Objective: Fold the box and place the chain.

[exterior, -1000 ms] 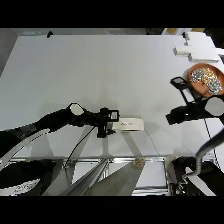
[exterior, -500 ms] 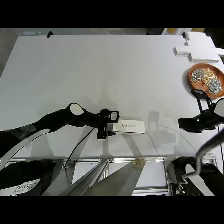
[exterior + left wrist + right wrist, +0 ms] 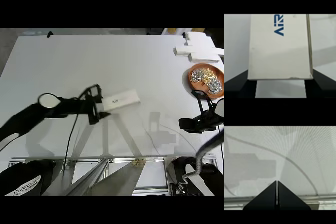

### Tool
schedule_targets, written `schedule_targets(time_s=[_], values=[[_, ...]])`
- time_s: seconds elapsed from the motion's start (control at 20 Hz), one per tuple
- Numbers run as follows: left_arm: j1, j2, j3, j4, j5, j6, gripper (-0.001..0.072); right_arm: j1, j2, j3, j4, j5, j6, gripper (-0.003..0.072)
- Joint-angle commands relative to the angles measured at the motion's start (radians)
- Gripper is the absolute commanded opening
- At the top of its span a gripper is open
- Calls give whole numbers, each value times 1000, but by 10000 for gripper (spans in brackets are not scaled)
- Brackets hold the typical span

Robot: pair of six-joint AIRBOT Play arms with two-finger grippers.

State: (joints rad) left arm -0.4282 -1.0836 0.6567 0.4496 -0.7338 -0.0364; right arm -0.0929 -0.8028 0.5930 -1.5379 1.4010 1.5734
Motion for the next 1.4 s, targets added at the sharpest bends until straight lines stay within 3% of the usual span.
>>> schedule_targets(time_s=[0.0, 0.15, 0.25, 0.5, 0.95, 1.35], values=[[188, 167, 0, 233, 6, -331, 281, -1, 1, -1, 0, 1, 0, 22], [378, 269, 0, 567, 4, -661, 280, -1, 1, -1, 0, 1, 0, 22], [492, 294, 0, 706, 3, -840, 274, -1, 1, -1, 0, 1, 0, 22], [676, 282, 0, 763, -64, -940, 274, -1, 1, -1, 0, 1, 0, 22], [688, 224, 0, 775, -89, -940, 274, -1, 1, -1, 0, 1, 0, 22], [688, 129, -9, 790, -187, -932, 274, -1, 1, -1, 0, 1, 0, 22]])
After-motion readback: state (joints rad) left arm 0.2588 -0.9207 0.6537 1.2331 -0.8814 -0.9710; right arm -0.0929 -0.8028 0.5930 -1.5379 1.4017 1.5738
